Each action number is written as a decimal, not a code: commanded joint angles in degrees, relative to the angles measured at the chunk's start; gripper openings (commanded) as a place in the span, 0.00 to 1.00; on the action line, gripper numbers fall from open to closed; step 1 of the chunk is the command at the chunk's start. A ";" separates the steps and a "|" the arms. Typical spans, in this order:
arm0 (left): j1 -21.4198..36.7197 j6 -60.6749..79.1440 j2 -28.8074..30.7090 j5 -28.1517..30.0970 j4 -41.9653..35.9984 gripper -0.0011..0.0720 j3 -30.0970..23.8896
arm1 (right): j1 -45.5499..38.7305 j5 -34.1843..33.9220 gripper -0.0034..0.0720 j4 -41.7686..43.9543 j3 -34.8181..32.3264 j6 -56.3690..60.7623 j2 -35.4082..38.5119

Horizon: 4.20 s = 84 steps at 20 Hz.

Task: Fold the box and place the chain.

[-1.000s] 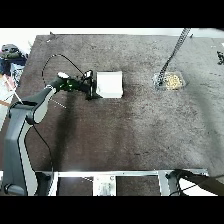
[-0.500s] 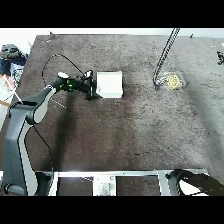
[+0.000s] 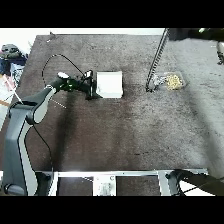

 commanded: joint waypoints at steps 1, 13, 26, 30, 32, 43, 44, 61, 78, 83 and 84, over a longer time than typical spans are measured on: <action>0.02 0.02 0.00 0.02 0.02 0.74 0.00 | 0.85 7.26 0.06 12.24 -4.70 -5.05 -2.54; 0.02 0.02 0.00 0.02 0.02 0.74 0.00 | -1.60 -24.02 0.06 -0.31 -19.04 0.11 -3.85; 0.02 0.02 0.00 0.02 0.02 0.74 0.00 | -4.66 -8.70 0.28 -2.78 -19.12 2.10 -16.52; 0.02 0.02 0.00 0.02 0.02 0.74 0.00 | -8.28 -3.43 0.28 -2.89 -19.56 2.34 -16.61; 0.02 0.02 0.00 0.02 0.02 0.74 0.00 | -10.78 -3.19 0.29 -2.84 -20.06 2.32 -17.33; 0.02 0.02 0.00 0.02 0.02 0.74 0.00 | -12.57 -8.70 0.39 -2.75 -19.93 1.57 -26.75; 0.02 0.02 0.00 0.02 0.02 0.74 0.00 | -12.57 -9.92 0.34 -2.71 -19.93 1.60 -26.95; 0.02 0.02 0.00 0.02 0.02 0.74 0.00 | -12.37 -17.70 0.34 1.18 -19.89 0.09 -29.33; 0.02 0.02 0.00 0.02 0.02 0.74 0.00 | -10.36 -11.58 0.06 1.27 -19.87 0.09 -16.55; 0.02 0.02 0.00 0.02 0.02 0.74 0.00 | -4.55 -18.86 0.06 7.98 -19.76 -2.27 -4.76; 0.02 0.02 0.00 0.02 0.02 0.74 0.00 | -2.62 -22.05 0.06 9.33 -19.65 -3.48 -2.56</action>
